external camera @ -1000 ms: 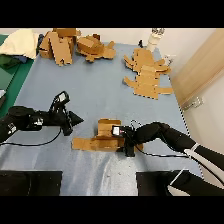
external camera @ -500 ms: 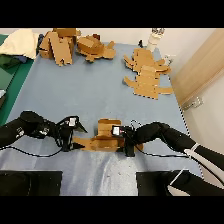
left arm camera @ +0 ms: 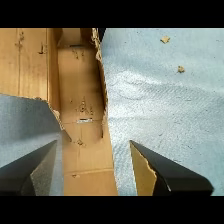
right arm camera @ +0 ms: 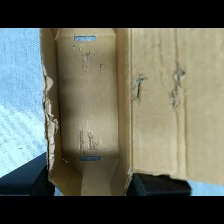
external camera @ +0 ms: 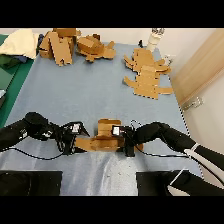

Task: Fold the box.

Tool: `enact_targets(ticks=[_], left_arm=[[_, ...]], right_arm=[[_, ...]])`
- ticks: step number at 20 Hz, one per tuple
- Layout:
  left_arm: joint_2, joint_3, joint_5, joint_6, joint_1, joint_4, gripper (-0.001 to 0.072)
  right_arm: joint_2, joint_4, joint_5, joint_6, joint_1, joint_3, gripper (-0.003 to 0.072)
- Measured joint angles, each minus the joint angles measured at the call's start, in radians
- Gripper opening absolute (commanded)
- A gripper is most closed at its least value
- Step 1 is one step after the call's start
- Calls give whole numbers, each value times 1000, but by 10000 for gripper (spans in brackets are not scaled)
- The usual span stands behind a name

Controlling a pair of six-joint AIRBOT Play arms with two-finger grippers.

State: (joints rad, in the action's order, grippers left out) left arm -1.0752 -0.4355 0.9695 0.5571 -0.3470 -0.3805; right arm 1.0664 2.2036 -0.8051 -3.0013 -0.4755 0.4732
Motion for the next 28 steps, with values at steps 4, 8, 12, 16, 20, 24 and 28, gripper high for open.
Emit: enact_targets(ticks=[4,8,12,16,20,24,28], left_arm=[[-6,0,-9,-18,-5,3,704],[-9,0,-66,-94,-51,6,704],[-9,0,-136,-124,-130,7,704],[-9,0,-203,-134,-178,6,704],[-9,0,-231,-137,-192,7,703],[-9,0,-238,-138,-195,6,704],[-9,0,-225,-139,-196,6,705]], right_arm=[[0,0,0,0,0,0,523],[0,0,0,0,0,0,524],[0,0,0,0,0,0,524],[0,0,0,0,0,0,524],[0,0,-1,0,0,0,524],[0,0,0,0,0,0,524],[0,0,-1,0,0,0,524]])
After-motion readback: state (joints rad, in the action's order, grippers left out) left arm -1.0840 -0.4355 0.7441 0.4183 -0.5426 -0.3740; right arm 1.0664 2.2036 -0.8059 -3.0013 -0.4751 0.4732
